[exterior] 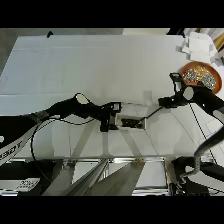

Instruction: Fold the box and place the chain.

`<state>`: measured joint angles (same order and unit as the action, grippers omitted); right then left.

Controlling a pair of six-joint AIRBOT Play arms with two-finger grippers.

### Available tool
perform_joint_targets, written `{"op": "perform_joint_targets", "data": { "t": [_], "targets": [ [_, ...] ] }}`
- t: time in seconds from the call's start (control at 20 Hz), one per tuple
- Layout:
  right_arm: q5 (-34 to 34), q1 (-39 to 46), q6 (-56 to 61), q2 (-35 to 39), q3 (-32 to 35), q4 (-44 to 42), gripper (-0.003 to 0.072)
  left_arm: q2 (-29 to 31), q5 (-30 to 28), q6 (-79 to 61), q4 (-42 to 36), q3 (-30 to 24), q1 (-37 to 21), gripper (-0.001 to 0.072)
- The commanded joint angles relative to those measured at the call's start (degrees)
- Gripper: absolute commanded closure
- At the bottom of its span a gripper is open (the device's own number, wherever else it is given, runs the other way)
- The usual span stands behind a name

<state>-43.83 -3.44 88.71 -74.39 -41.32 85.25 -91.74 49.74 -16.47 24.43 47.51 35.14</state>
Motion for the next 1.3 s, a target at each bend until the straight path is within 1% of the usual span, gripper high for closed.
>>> {"op": "perform_joint_targets", "data": {
  "t": [0.0,0.15,0.3,0.45,0.65,0.75,0.9,1.05,1.15,1.25],
  "targets": [
    [-1.97,-0.92,-0.04,0.00,0.02,-0.55,0.0672,0.04,-0.02,-0.02,0.02,0.00,-0.02,0.0319],
    [-5.16,-3.41,-1.01,0.76,0.04,-4.13,0.0673,0.04,0.00,-0.02,0.02,0.00,-0.02,0.0319],
    [-7.32,-6.40,-1.57,5.35,0.22,-4.28,0.0673,0.04,0.00,-0.02,0.02,0.00,-0.02,0.0319],
    [-11.82,-7.50,-1.57,12.81,0.33,-4.26,0.0673,0.04,0.00,-0.02,0.02,0.00,-0.02,0.0319],
    [-19.10,-7.56,-1.70,25.05,0.44,-4.31,0.0673,0.04,0.00,-0.02,0.02,0.00,-0.02,0.0319],
    [-21.66,-7.56,-1.73,31.54,0.44,-5.18,0.0673,0.04,0.00,-0.02,0.02,0.00,-0.02,0.0319],
    [-23.08,-7.56,-1.77,40.81,0.44,-9.79,0.0673,0.04,-0.02,-0.02,0.02,0.00,-0.02,0.0319],
    [-23.08,-7.56,-1.77,47.93,0.44,-16.94,0.0673,0.04,0.00,-0.02,0.02,0.00,-0.02,0.0319],
    [-23.06,-7.56,-1.86,50.95,0.44,-22.91,0.0673,0.04,0.00,-0.02,0.02,0.00,-0.02,0.0319],
    [-23.08,-7.56,-2.67,52.17,0.44,-28.09,0.0672,0.04,0.00,-0.02,0.02,0.00,-0.02,0.0319]
  ]
}}
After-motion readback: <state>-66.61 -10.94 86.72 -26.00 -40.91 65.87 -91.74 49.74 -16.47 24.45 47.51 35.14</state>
